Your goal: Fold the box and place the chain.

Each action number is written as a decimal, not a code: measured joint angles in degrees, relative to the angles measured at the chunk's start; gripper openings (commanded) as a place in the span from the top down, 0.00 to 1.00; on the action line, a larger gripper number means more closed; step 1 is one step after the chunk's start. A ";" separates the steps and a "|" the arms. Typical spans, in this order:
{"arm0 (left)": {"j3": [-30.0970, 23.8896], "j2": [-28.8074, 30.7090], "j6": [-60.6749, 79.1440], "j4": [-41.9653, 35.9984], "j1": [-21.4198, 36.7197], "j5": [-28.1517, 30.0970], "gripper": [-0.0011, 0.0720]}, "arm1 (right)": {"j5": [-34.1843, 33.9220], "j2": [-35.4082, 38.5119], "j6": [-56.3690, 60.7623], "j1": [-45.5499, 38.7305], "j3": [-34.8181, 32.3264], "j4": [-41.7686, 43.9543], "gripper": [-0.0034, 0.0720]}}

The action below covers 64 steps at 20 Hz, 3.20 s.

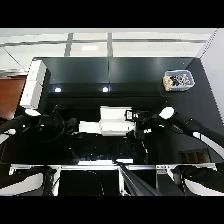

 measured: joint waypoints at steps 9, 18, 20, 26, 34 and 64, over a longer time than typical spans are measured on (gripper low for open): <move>4.92 -0.37 6.54 -3.76 -5.40 -3.02 0.23 | 0.00 0.00 0.00 0.00 0.00 0.00 0.78; 11.41 -0.37 6.21 -2.19 -12.63 -4.07 0.22 | 0.00 0.00 0.00 0.00 0.00 0.00 0.77; 13.53 -0.37 3.76 0.72 -16.02 -2.23 0.22 | 0.00 0.00 0.00 0.00 0.00 0.00 0.77; 17.22 -0.37 -5.22 8.66 -23.37 2.82 0.22 | 0.00 0.00 0.00 0.00 0.00 0.00 0.78; 18.25 -0.39 -18.38 20.50 -30.08 9.29 0.22 | -0.02 0.00 0.02 0.00 0.00 0.04 0.77; 36.24 -10.97 -69.88 54.77 -47.67 -3.45 0.45 | -0.02 0.00 0.00 0.00 0.00 0.02 0.77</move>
